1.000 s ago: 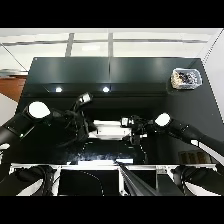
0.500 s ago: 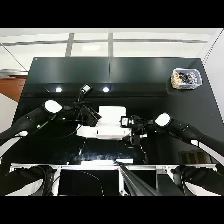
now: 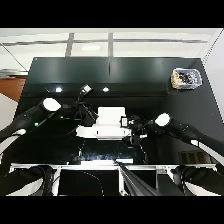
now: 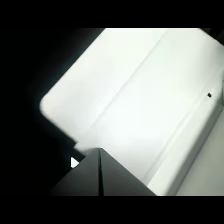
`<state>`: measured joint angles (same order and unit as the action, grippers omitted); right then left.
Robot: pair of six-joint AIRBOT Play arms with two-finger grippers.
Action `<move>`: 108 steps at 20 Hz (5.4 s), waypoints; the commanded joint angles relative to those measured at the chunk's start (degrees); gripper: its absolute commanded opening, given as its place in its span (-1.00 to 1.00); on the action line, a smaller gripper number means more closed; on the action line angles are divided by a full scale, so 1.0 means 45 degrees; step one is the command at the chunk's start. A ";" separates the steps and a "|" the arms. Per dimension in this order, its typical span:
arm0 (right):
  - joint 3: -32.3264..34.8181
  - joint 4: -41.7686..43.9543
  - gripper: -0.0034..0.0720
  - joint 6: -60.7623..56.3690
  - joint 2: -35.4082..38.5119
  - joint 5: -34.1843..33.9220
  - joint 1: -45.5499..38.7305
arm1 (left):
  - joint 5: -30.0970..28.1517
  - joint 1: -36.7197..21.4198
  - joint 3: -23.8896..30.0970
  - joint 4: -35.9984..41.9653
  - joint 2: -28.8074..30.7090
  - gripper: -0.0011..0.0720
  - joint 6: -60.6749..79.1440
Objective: Fold the box and place the chain.
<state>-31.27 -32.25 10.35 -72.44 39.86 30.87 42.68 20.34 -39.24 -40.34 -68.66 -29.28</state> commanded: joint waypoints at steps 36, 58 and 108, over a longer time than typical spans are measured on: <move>-0.0005 -0.0039 0.55 -0.0005 -0.0005 -0.0010 0.0015 | 0.1190 0.1127 0.1447 -0.1341 0.0670 -0.02 0.6445; -0.0005 -0.0039 0.55 -0.0010 -0.0005 -0.0010 0.0015 | 0.1423 0.1103 0.1428 -0.2739 0.0670 0.12 0.5503; -0.0005 -0.0034 0.56 -0.0010 -0.0005 -0.0024 0.0019 | 0.1637 0.0510 0.1428 -0.1928 0.1540 -0.90 0.3317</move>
<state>-31.27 -32.36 10.26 -72.44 39.62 30.94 45.45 27.55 -32.80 -46.17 -65.17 -8.38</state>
